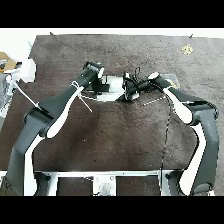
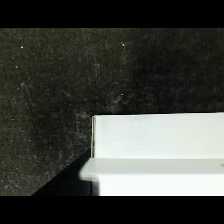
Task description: Fold the box and place the chain.
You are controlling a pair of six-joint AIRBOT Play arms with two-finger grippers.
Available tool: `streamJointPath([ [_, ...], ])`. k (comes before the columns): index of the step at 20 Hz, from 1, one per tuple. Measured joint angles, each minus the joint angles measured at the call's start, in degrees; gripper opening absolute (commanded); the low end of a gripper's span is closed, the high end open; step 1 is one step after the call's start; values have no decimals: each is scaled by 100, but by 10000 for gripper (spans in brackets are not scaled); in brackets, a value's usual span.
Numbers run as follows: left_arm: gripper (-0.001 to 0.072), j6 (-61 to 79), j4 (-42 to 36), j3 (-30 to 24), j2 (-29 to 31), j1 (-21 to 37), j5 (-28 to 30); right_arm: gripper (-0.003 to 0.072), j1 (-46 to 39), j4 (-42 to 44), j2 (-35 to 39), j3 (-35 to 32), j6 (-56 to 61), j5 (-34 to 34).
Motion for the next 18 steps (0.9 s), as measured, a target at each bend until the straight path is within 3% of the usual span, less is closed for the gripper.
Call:
streamJointPath([
  [1, 147, -24, 0, 0, 0, 0, -2, 448, 0, 0, 0, 0, -4, 2],
  [2, 415, -11, 11, -2, -2, 0, -4, 448, 0, -2, 0, 0, -17, 2],
  [3, 480, -20, 0, -2, -4, 0, -4, 448, 0, -2, 0, 0, -17, 2],
  [10, 481, 109, -243, 4, 151, 0, -26, 448, 0, -2, 0, 0, -15, 2],
  [14, 480, 634, -297, 9, 597, 9, -223, 448, 0, -2, 0, 0, -13, 2],
  [18, 480, 1930, -289, 9, 1163, 22, -68, 448, 0, -2, 0, 0, -13, 2],
])
